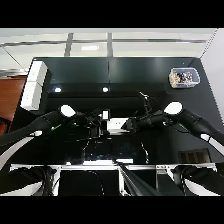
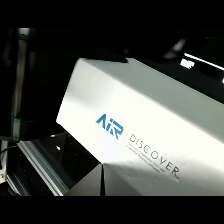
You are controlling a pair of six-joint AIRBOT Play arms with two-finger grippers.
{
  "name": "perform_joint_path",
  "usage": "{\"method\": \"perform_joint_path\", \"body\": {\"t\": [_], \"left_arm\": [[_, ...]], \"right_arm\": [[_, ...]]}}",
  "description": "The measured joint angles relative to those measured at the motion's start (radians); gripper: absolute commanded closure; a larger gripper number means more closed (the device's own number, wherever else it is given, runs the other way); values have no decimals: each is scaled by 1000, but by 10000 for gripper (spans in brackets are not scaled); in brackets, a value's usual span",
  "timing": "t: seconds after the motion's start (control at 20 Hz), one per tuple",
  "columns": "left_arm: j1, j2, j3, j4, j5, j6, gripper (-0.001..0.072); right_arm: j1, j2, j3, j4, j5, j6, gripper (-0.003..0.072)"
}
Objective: Fold the box and place the chain.
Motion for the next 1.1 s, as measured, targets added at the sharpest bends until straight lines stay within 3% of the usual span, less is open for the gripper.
{"method": "perform_joint_path", "body": {"t": [0.55, 1.1], "left_arm": [[0, 0, 0, 0, 0, 1, 359], [0, 0, 0, 0, 0, 1, 359]], "right_arm": [[-5, -29, 2, -40, -16, -9, 676], [-243, 246, 119, -183, 256, 35, 676]]}}
